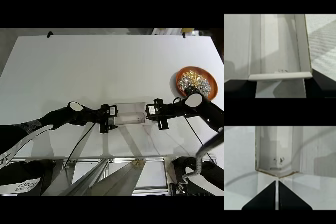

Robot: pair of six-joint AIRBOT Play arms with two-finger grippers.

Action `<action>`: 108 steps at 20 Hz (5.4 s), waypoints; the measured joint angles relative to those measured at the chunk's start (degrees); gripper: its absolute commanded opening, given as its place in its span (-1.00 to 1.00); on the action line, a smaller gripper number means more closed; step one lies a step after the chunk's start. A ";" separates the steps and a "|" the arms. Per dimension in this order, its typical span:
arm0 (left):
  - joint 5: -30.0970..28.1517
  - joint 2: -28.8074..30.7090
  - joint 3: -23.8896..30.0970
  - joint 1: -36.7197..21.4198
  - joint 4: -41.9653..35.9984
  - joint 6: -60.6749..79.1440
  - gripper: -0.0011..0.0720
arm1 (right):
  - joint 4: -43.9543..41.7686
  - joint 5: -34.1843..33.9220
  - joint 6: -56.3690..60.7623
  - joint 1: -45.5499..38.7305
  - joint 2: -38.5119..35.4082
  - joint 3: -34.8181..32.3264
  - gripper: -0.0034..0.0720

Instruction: Fold the box and place the chain.

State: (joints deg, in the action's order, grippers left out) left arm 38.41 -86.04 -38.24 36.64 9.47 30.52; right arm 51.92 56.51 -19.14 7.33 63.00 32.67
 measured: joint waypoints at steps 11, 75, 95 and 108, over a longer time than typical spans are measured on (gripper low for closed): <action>-0.02 0.00 0.00 0.00 0.00 0.04 -0.51 | -6.47 -0.68 -2.34 1.18 2.01 -0.90 -0.41; -0.02 0.00 0.00 0.00 0.00 0.02 -0.51 | -6.86 4.70 70.64 -4.66 -1.64 -2.82 -0.10; 0.09 0.00 0.00 0.00 0.00 0.17 -0.51 | 16.04 -4.66 108.15 15.23 0.63 5.03 -0.19; -0.04 0.00 0.00 -0.04 0.00 -0.11 -0.51 | 29.18 -4.11 128.34 25.57 9.27 11.58 -0.30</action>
State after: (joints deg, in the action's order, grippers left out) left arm 38.37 -86.04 -38.24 36.60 9.47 30.41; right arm 81.10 52.40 109.21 32.91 72.27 44.25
